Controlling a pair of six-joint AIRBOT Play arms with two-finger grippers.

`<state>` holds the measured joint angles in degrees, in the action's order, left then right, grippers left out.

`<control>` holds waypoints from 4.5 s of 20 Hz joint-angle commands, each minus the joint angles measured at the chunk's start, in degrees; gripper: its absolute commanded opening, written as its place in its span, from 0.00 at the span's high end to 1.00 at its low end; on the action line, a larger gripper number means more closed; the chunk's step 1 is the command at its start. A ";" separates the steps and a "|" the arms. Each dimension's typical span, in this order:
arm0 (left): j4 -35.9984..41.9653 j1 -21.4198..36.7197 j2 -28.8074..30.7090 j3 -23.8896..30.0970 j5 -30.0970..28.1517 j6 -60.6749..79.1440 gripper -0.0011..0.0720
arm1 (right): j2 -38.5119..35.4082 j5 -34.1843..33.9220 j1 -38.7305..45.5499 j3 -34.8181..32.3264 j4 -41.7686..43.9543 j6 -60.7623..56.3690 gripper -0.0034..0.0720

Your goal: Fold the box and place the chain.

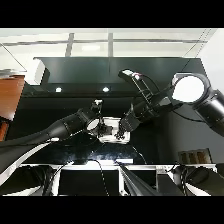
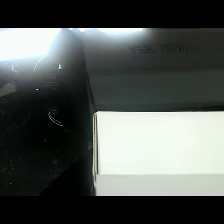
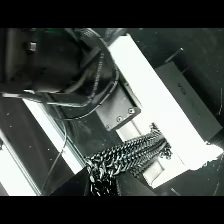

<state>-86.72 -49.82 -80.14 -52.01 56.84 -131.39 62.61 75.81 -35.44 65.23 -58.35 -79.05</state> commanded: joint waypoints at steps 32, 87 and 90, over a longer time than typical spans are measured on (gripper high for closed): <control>0.17 0.04 -0.04 0.04 0.46 0.00 0.95 | -2.16 -27.32 8.07 -28.76 6.99 -7.54 0.33; 0.15 0.04 -0.04 0.04 0.63 0.04 0.95 | -4.33 -24.26 6.75 -28.52 7.56 -7.10 0.80; 0.15 0.04 -0.04 0.04 0.63 0.04 0.95 | -4.76 -24.20 6.69 -28.50 10.36 -5.92 0.80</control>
<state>-86.54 -49.82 -80.20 -52.01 57.49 -131.33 58.41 51.44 -28.67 36.69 -50.22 -86.08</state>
